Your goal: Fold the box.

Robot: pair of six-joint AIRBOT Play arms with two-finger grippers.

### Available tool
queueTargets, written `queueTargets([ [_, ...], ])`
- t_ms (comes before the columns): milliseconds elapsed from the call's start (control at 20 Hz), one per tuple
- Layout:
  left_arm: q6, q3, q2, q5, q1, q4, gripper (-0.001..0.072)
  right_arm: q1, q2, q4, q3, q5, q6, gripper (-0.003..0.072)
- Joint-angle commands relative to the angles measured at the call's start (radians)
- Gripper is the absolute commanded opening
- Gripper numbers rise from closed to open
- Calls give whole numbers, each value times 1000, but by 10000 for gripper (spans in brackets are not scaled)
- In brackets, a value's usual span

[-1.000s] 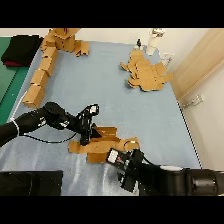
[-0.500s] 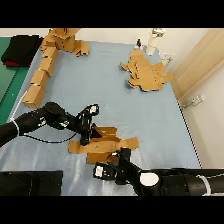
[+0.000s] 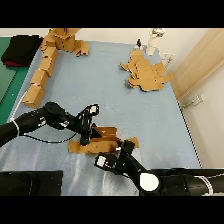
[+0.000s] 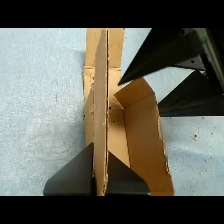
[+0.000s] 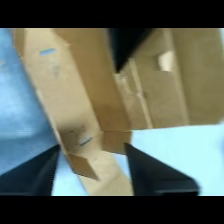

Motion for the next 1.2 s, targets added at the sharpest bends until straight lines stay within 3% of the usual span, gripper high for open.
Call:
queueTargets([
  [0, 0, 0, 0, 0, 0, 0, 11, 0, 40, -23, -2, -60, 20, 718],
  [150, 0, 0, 0, 0, 0, 0, 12, -43, 58, -19, -2, -13, -95, 718],
  [300, 0, 0, 0, 0, 0, 0, 11, -145, 58, 62, -5, 134, -269, 718],
  [550, 0, 0, 0, 0, 0, 0, 12, -406, 92, 396, -9, 368, -755, 718],
  [800, 0, 0, 0, 0, 0, 0, 12, -599, 134, 734, -9, 393, -1194, 718],
  [1150, 0, 0, 0, 0, 0, 0, 12, -911, 87, 1456, -1, 380, -1983, 717],
])
